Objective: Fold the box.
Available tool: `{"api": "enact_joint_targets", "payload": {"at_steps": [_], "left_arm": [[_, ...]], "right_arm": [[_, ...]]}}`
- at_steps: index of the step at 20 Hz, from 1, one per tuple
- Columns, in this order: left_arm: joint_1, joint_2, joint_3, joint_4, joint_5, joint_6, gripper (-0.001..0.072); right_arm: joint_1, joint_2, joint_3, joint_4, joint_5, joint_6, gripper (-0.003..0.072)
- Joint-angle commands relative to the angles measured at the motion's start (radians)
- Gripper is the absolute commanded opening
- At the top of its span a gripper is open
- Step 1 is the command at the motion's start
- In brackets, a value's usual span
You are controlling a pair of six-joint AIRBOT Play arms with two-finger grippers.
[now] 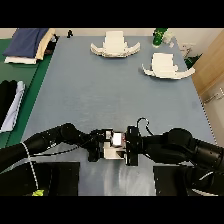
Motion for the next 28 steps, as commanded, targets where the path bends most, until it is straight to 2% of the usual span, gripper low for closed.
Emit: {"api": "enact_joint_targets", "payload": {"at_steps": [1,10,28], "left_arm": [[0.0,0.0,0.0,0.0,0.0,0.0,0.0464],[0.0,0.0,0.0,0.0,0.0,0.0,0.0465],[0.0,0.0,0.0,0.0,0.0,0.0,0.0464]], "right_arm": [[0.026,-0.032,0.0,-0.023,-0.027,-0.086,0.0473],[0.043,-0.078,0.001,-0.153,-0.013,-0.166,0.0472],[0.043,-0.005,0.002,-0.156,0.064,-0.172,0.0468]]}}
